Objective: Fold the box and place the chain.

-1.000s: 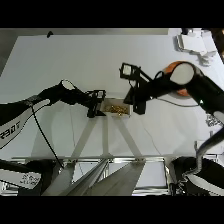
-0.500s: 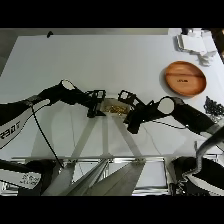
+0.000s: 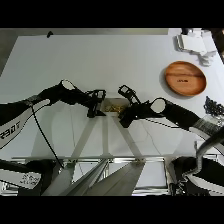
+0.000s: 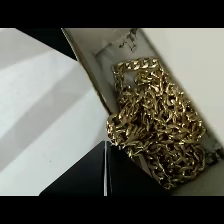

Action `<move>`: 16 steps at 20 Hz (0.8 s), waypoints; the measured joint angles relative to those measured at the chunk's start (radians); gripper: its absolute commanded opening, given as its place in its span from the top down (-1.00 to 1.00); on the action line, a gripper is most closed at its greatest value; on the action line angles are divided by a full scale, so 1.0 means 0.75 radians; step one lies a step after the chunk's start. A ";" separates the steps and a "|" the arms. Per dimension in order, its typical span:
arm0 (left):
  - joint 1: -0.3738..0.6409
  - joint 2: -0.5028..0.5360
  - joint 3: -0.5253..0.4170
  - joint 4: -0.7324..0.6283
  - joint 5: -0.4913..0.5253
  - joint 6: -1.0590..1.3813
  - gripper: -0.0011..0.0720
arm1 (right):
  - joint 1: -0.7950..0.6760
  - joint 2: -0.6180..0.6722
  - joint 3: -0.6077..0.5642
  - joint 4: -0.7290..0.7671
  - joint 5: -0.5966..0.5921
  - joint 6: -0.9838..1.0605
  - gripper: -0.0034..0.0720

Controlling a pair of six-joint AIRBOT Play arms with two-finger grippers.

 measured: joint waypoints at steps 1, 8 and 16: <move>0.000 0.000 0.000 -0.001 0.000 -0.001 0.76 | 0.000 -0.001 -0.001 0.031 -0.007 -0.002 0.89; 0.000 0.000 0.000 0.001 0.000 0.003 0.76 | -0.001 0.065 0.001 0.295 -0.042 -0.098 0.89; 0.000 0.000 0.000 0.001 -0.001 0.003 0.76 | -0.003 0.176 0.001 0.267 -0.044 -0.110 0.89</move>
